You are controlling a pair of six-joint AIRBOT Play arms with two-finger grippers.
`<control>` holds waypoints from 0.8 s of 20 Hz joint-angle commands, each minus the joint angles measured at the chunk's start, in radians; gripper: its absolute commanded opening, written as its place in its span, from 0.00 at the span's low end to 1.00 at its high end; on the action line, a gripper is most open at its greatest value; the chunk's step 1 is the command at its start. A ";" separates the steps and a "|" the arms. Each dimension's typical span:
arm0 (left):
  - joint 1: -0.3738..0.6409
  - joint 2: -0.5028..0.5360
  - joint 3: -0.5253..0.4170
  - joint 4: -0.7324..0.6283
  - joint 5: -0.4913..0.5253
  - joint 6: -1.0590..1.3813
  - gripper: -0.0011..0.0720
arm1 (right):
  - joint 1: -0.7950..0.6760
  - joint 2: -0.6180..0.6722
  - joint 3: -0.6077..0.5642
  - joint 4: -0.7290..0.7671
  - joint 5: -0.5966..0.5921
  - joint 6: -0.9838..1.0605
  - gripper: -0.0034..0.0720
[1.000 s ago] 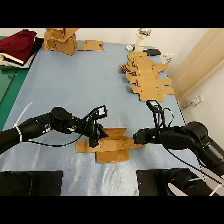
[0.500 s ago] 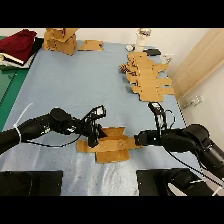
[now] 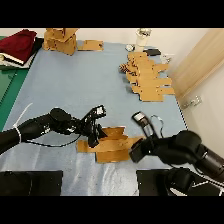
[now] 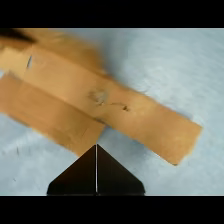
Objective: Fold the box.
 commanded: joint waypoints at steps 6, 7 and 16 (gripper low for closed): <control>-0.001 0.000 0.000 0.000 -0.002 -0.004 0.03 | 0.472 -0.173 -0.028 -0.294 0.070 -0.057 0.65; -0.001 0.000 0.000 0.000 -0.003 -0.004 0.03 | 0.472 -0.203 -0.028 -0.301 0.096 -0.059 0.65; -0.001 0.000 0.000 0.000 -0.002 -0.004 0.03 | 0.471 -0.324 -0.028 -0.369 0.172 -0.026 0.64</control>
